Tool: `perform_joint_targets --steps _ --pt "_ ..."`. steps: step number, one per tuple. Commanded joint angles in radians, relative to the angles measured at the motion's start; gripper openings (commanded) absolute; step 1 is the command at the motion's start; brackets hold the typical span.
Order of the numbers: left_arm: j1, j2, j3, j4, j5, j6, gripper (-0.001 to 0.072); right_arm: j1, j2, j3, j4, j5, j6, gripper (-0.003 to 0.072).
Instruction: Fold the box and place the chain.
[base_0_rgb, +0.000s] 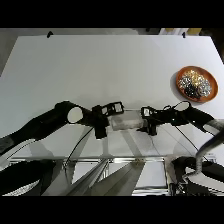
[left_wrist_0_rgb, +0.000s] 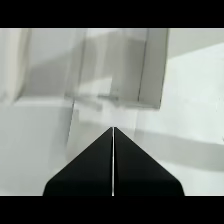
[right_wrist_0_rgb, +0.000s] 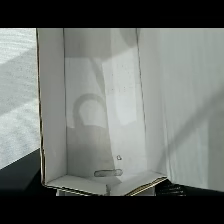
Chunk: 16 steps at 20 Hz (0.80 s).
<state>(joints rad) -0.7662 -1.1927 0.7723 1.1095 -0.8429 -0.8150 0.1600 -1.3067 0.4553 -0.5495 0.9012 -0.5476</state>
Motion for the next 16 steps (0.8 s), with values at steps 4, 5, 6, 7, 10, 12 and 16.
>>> perform_joint_targets --steps 4,5,6,7,10,12,16 --pt "0.155 0.088 -0.024 0.179 -0.157 -0.760 0.0005 0.000 0.000 0.000 0.000 0.000 0.000 0.0435" --pt "0.174 0.086 -0.039 0.177 -0.133 -0.793 0.0005 0.000 0.000 0.000 0.000 0.000 0.000 0.0435" --pt "0.188 0.085 -0.058 0.171 -0.106 -0.813 0.0005 0.000 0.000 0.000 0.000 0.000 0.000 0.0435" --pt "0.198 0.085 -0.077 0.154 -0.080 -0.813 0.0005 0.000 0.000 0.000 0.000 0.000 0.000 0.0435" --pt "0.207 0.072 -0.124 0.107 -0.040 -0.812 0.0009 0.000 0.000 0.000 0.000 0.000 0.000 0.0435" --pt "0.206 0.045 -0.139 0.004 -0.011 -0.811 0.0009 0.000 0.000 0.000 0.000 0.000 0.000 0.0435" --pt "0.203 -0.053 -0.140 -0.195 0.032 -0.800 0.0009 0.000 0.000 0.000 0.000 0.000 0.000 0.0435"
